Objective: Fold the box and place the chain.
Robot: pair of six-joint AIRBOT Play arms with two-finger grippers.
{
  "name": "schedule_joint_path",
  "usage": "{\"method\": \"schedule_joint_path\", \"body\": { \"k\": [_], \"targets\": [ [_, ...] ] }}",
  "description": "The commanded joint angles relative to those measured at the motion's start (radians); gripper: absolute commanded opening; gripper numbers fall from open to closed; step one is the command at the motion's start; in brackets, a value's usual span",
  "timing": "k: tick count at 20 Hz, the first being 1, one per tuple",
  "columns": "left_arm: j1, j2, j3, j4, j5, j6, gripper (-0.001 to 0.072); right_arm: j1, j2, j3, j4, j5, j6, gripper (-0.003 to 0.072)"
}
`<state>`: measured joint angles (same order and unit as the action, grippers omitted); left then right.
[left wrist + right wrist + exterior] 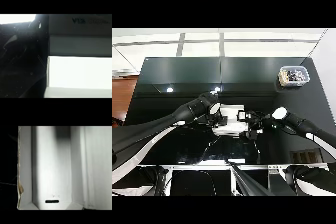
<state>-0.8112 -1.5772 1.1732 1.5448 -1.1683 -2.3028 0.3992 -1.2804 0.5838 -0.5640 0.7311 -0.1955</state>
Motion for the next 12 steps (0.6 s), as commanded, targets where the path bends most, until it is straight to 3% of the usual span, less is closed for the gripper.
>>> {"method": "schedule_joint_path", "body": {
  "k": [1, 7, 10, 12],
  "targets": [
    [0.001, -0.001, 0.000, -0.001, 0.008, -0.002, 0.0028, 0.000, 0.041, 0.001, -0.003, 0.006, 0.009, 0.0637],
    [0.001, -0.001, 0.000, -0.002, 0.008, -0.002, 0.0029, 0.000, 0.110, 0.001, -0.218, 0.036, 0.058, 0.0634],
    [0.001, -0.001, 0.000, -0.002, 0.008, -0.002, 0.0029, 0.000, 0.111, 0.001, -0.216, 0.035, 0.057, 0.0634],
    [0.001, -0.001, 0.000, -0.002, 0.008, -0.002, 0.0028, 0.000, 0.111, 0.001, -0.216, 0.029, 0.056, 0.0593]
  ]
}}
